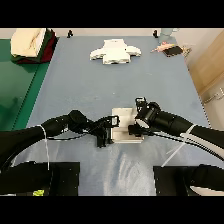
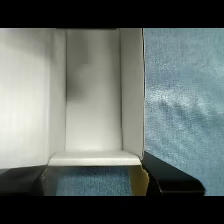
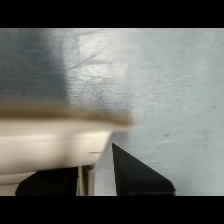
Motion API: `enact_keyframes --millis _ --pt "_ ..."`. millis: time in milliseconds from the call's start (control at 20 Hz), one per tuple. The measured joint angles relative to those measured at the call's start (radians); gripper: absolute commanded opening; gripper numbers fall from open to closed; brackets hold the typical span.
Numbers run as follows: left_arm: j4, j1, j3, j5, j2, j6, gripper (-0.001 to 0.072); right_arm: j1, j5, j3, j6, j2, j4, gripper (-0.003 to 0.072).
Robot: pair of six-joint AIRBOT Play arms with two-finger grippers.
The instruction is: Fold the box.
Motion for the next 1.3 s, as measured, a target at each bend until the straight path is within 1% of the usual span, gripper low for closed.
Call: enact_keyframes --millis 100,150,300,400,550,600,700,750,850,950,1000,1050,1150,1250,1300 --pt "0.0 0.0 0.0 -0.001 0.0 0.0 0.0535 0.002 0.0 0.0 -0.01 0.007 0.034 0.0331" --pt "0.0 0.0 0.0 -0.001 0.0 0.0 0.0536 0.0 0.001 0.002 -0.011 0.016 0.037 0.0347" --pt "0.0 0.0 0.0 -0.001 0.0 0.0 0.0536 0.001 0.01 0.001 -0.018 0.055 0.058 0.0347" --pt "0.0 0.0 0.0 -0.001 0.0 0.0 0.0535 0.0 0.018 0.001 -0.021 0.09 0.058 0.042" --pt "0.0 0.0 0.0 0.0 0.0 0.0 0.0535 0.0 0.033 0.002 -0.025 0.167 0.058 0.0419" --pt "0.0 0.0 0.0 -0.001 0.0 0.0 0.0536 -0.003 0.036 0.003 -0.025 0.198 0.055 0.0353" --pt "0.0 0.0 0.0 -0.001 0.0 0.0 0.0535 -0.021 0.037 0.006 -0.026 0.263 0.055 0.0024" --pt "0.0 0.0 0.0 -0.001 0.0 0.0 0.0535 -0.039 0.04 0.007 -0.026 0.293 0.045 0.0004" --pt "0.0 0.0 0.0 -0.001 0.0 0.0 0.0535 -0.107 0.042 0.008 -0.056 0.335 0.026 0.0004" --pt "0.0 0.0 0.0 -0.001 0.0 0.0 0.0536 -0.219 0.039 0.008 -0.138 0.338 0.043 0.0004" --pt "0.0 0.0 0.0 -0.001 0.0 -0.001 0.0536 -0.289 0.026 0.008 -0.204 0.322 0.079 0.0004" --pt "0.0 0.0 0.0 -0.001 0.0 -0.001 0.0535 -0.358 0.008 0.008 -0.277 0.298 0.128 0.0004" --pt "0.0 0.0 0.0 -0.001 0.0 -0.001 0.0535 -0.501 -0.032 0.008 -0.447 0.224 0.284 0.0004" --pt "0.0 0.0 0.0 -0.001 0.0 -0.001 0.0535 -0.632 -0.06 0.008 -0.642 0.128 0.499 0.0003" --pt "0.0 0.0 0.0 -0.001 0.0 -0.001 0.0536 -0.685 -0.063 0.008 -0.752 0.074 0.634 0.0003"
